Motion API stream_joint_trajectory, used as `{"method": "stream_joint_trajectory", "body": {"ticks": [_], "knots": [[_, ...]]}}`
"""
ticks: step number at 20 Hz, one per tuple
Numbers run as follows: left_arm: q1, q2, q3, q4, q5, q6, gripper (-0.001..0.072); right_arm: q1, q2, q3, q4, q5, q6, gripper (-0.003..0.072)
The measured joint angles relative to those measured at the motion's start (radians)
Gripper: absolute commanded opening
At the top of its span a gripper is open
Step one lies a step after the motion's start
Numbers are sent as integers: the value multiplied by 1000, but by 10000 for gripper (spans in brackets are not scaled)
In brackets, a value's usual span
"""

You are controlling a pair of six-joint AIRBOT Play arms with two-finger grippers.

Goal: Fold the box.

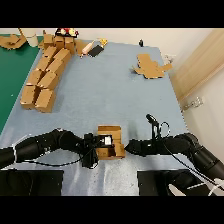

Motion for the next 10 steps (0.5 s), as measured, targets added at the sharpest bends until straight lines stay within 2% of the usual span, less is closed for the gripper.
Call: {"method": "stream_joint_trajectory", "body": {"ticks": [3, 5, 9, 10], "knots": [[0, 0, 0, 0, 0, 0, 382, 0, 0, 0, 8, 0, 0, 297], [0, 0, 0, 0, 0, 0, 382, 0, 0, 0, 18, 1, -7, 403], [0, 0, 0, 0, 0, 0, 382, 21, -33, 1, 53, 20, -35, 396], [0, 0, 0, 0, 0, 0, 382, 32, -50, 2, 55, 28, -39, 368]]}}
